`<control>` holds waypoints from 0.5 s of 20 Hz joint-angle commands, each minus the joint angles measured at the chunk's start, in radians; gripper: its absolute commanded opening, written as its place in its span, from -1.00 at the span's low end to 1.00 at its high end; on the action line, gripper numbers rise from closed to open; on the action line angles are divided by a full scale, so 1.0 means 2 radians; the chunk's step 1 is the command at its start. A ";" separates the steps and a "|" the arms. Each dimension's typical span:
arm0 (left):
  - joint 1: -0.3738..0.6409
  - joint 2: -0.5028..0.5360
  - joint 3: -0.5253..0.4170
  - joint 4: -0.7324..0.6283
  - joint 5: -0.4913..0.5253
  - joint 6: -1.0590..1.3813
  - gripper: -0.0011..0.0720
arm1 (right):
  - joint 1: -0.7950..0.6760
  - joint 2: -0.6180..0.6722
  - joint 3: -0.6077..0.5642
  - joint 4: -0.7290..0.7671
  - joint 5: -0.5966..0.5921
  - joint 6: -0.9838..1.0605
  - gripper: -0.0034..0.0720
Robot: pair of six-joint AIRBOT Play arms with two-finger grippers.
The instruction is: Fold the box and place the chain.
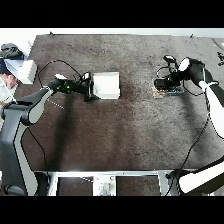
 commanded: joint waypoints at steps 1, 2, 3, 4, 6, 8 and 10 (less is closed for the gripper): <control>0.000 0.000 0.000 0.000 0.000 0.000 -0.03 | 0.000 0.032 0.000 0.000 0.008 -0.002 -0.95; 0.000 0.000 0.000 0.000 0.000 0.000 -0.03 | 0.000 0.044 0.000 0.000 0.011 -0.002 -0.95; 0.000 0.000 0.000 0.000 0.000 0.000 -0.03 | 0.000 0.060 0.000 0.000 0.012 -0.002 -0.95; 0.000 0.000 0.000 0.000 0.000 0.000 -0.02 | 0.000 0.076 0.000 0.000 0.011 -0.002 -0.95; 0.000 0.000 0.000 0.000 0.000 0.000 -0.03 | 0.000 0.114 0.000 0.000 0.007 -0.002 -0.95; 0.000 0.000 0.000 0.000 0.000 0.000 -0.03 | 0.002 0.157 0.001 0.000 -0.004 -0.002 -0.95; 0.000 0.000 0.000 0.000 0.000 0.000 -0.03 | 0.011 0.201 0.001 0.000 -0.039 -0.002 -0.95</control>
